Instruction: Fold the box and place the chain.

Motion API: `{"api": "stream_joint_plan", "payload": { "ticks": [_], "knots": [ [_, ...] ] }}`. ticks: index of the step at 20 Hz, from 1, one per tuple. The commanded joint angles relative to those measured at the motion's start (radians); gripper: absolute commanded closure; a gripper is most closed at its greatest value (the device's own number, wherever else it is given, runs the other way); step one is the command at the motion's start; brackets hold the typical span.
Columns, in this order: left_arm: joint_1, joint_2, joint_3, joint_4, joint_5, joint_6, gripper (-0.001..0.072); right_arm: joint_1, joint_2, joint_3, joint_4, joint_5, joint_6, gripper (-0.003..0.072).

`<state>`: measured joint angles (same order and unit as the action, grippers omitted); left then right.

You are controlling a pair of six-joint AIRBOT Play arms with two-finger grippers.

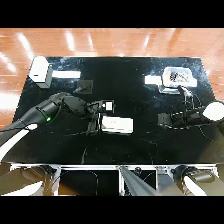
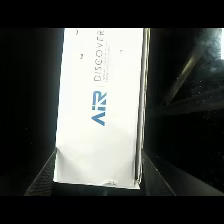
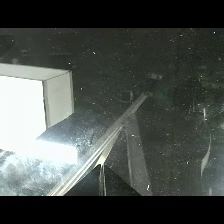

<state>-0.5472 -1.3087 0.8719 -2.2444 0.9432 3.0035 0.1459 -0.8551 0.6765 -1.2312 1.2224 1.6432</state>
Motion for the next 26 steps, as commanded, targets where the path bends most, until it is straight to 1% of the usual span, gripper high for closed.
{"api": "stream_joint_plan", "payload": {
  "ticks": [1,8,14,18,19,20,21,23,24,26],
  "knots": [
    [0.0,0.0,0.0,0.002,-0.01,0.0,0.0087,-0.001,0.001,0.0,0.0,0.0,0.0,0.0652],
    [0.0,-0.001,0.0,0.002,-0.014,0.0,0.0088,-0.001,0.001,0.0,0.0,0.0,0.0,0.0651],
    [-0.001,-0.023,0.0,0.002,-0.014,0.0,0.0096,-0.001,0.001,0.0,0.0,0.0,0.0,0.0652],
    [-0.023,-0.033,0.0,0.003,-0.011,0.0,0.01,-0.001,0.001,0.0,0.0,-0.004,-0.001,0.0652],
    [-0.029,-0.035,0.0,0.003,-0.011,0.0,0.0102,-0.001,0.001,0.0,0.0,-0.004,-0.001,0.0652],
    [-0.034,-0.035,0.0,0.003,-0.012,0.0,0.0125,-0.001,0.001,0.0,0.0,-0.004,-0.001,0.0652],
    [-0.035,-0.035,0.0,0.003,-0.012,-0.001,0.0255,-0.001,0.001,0.0,0.0,-0.004,-0.001,0.0652],
    [-0.035,-0.034,0.0,0.003,-0.012,0.0,0.0604,-0.001,0.001,0.0,0.0,-0.004,-0.001,0.0652],
    [-0.035,-0.032,0.002,0.007,-0.012,-0.001,0.0685,-0.001,0.001,0.0,0.0,-0.004,-0.001,0.0652],
    [-0.035,-0.023,0.006,0.008,-0.011,-0.003,0.0686,-0.001,0.001,0.0,0.0,-0.004,-0.001,0.0652]
  ]
}}
